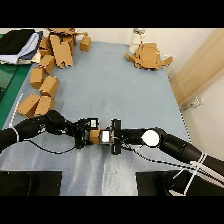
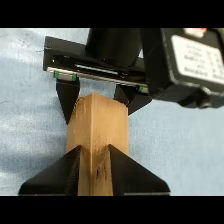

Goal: Fold the box.

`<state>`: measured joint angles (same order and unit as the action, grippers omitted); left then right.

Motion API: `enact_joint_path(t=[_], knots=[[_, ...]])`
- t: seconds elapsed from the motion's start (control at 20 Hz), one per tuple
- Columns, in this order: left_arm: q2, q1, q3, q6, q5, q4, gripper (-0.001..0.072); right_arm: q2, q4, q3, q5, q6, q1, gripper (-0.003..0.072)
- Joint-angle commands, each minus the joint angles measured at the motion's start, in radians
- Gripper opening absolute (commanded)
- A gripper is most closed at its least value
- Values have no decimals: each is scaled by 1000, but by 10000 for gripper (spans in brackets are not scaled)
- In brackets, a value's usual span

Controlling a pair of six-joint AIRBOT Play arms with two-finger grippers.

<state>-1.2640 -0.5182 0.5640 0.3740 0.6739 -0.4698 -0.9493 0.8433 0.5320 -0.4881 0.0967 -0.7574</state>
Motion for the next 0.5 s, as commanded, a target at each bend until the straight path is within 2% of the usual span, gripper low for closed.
enact_joint_path(t=[0.0, 0.45], knots=[[0, 0, 0, 3, 9, -2, 532, -1, 22, 2, 14, -1, 1, 261], [0, 0, 0, 3, 9, -2, 532, -1, 35, 9, 14, 0, 1, 261]])
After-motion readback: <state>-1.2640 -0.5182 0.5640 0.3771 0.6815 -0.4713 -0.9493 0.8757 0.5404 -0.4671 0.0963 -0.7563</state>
